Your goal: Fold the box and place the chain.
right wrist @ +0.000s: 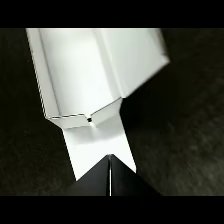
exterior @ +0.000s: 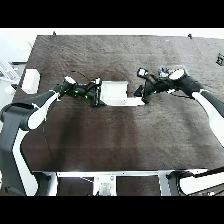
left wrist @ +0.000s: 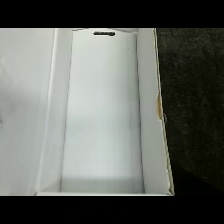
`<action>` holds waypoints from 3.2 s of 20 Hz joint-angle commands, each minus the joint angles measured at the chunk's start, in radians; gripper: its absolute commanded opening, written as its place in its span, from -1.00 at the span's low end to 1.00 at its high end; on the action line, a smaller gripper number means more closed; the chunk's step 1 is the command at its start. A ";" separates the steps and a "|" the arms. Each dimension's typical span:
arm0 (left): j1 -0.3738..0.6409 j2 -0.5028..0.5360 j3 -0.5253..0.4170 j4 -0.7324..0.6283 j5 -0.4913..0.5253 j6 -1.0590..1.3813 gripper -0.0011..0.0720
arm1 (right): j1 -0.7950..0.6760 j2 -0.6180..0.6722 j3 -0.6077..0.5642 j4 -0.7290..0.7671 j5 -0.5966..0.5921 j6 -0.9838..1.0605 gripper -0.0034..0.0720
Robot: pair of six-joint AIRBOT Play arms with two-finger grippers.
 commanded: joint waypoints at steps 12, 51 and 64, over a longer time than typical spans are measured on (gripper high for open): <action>0.000 0.000 0.000 0.000 0.001 0.002 0.35 | -0.275 -0.018 -0.098 0.039 0.016 0.734 -0.90; 0.000 0.000 0.000 0.000 0.001 0.002 0.35 | 0.013 -0.123 0.026 0.208 0.074 0.753 0.21; 0.000 0.000 0.000 -0.007 0.000 0.002 0.35 | 0.077 -0.127 0.105 0.057 0.085 0.928 0.30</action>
